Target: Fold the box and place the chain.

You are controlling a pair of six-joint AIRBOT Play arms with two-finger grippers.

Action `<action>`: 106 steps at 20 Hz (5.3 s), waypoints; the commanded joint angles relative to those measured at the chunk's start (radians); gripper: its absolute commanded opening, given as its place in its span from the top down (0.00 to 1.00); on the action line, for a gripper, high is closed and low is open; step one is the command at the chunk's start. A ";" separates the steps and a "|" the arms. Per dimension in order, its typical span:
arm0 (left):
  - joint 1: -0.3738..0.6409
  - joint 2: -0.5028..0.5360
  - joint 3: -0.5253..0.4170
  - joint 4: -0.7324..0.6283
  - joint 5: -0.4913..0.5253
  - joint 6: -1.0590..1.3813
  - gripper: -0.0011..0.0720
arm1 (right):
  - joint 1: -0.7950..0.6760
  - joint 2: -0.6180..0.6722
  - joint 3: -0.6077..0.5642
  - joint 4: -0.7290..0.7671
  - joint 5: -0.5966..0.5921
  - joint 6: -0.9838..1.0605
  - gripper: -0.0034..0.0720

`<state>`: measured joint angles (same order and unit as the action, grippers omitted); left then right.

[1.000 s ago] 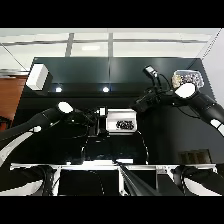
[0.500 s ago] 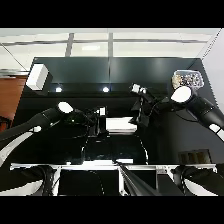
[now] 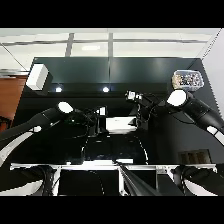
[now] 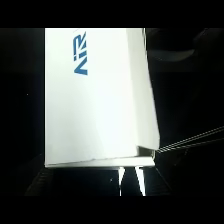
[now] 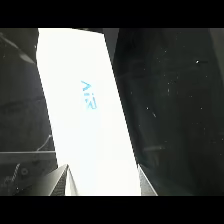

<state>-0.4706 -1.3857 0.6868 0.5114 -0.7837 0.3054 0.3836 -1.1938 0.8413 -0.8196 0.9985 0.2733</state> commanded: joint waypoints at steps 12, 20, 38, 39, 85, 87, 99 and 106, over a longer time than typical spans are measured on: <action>-0.001 0.000 0.000 0.001 -0.004 0.002 0.58 | 0.002 0.000 0.000 0.054 0.011 0.026 0.33; -0.001 0.000 0.000 0.001 -0.004 0.002 0.58 | 0.002 0.000 0.000 0.029 0.013 0.034 0.70; -0.001 0.000 0.000 0.001 -0.004 0.002 0.58 | 0.026 -0.001 -0.010 -0.003 0.041 0.049 0.60; -0.001 0.000 0.000 0.001 -0.004 0.002 0.58 | 0.026 -0.001 -0.010 -0.003 0.042 0.049 0.60; 0.000 0.000 0.000 0.001 -0.002 0.002 0.58 | -0.151 0.032 -0.129 0.288 0.175 0.748 0.94; 0.002 0.000 0.002 0.001 0.002 0.002 0.58 | -0.221 0.111 -0.077 0.261 0.279 0.748 0.94; -0.024 0.145 0.200 0.210 -0.160 -0.427 0.00 | -0.529 0.324 -0.063 -0.008 0.249 0.848 0.94; -0.162 -0.064 0.381 0.247 -0.122 -0.566 0.01 | -0.529 0.323 -0.063 -0.009 0.225 0.848 0.94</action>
<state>-0.5945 -1.3632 0.9859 0.7387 -0.8764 -0.1585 -0.1432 -0.8719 0.7769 -0.8268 1.2320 1.1202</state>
